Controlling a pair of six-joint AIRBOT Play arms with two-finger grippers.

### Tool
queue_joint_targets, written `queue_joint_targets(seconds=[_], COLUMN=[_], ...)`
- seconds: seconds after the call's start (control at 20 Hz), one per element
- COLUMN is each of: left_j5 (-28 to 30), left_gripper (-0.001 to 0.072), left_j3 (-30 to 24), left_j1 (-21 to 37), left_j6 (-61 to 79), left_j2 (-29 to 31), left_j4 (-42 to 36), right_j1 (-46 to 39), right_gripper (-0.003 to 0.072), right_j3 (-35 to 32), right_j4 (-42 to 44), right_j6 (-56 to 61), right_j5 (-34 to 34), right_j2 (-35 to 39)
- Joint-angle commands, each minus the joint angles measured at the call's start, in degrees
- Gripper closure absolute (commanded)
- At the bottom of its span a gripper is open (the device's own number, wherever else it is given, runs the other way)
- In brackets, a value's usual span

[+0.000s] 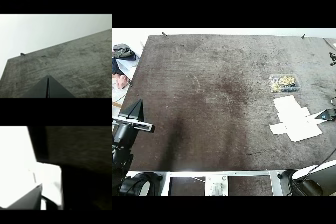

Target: Fold the box and place the chain.

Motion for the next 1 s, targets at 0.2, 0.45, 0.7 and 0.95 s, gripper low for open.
queue_joint_targets(seconds=[0.2,0.45,0.7,0.95], left_j5=[0.02,0.02,0.09,0.09], left_gripper=[0.0696,0.0696,0.0696,0.0696], left_j3=[0.00,0.00,0.00,0.00], left_j1=[-0.02,-0.02,-0.02,-0.02], left_j6=[0.02,0.02,0.02,0.04], left_j2=[0.02,0.02,0.02,0.02], left_j4=[0.00,0.00,0.00,0.04], right_j1=[0.17,1.53,10.19,34.69], right_gripper=[0.0693,0.0693,0.0694,0.0695], right_j3=[-1.11,-17.81,-47.89,-65.46], right_j4=[4.70,20.87,39.17,52.65], right_j6=[-0.04,-2.71,-11.06,-11.96], right_j5=[5.11,4.94,-2.95,-25.38], right_j2=[-0.31,7.17,20.00,30.73])
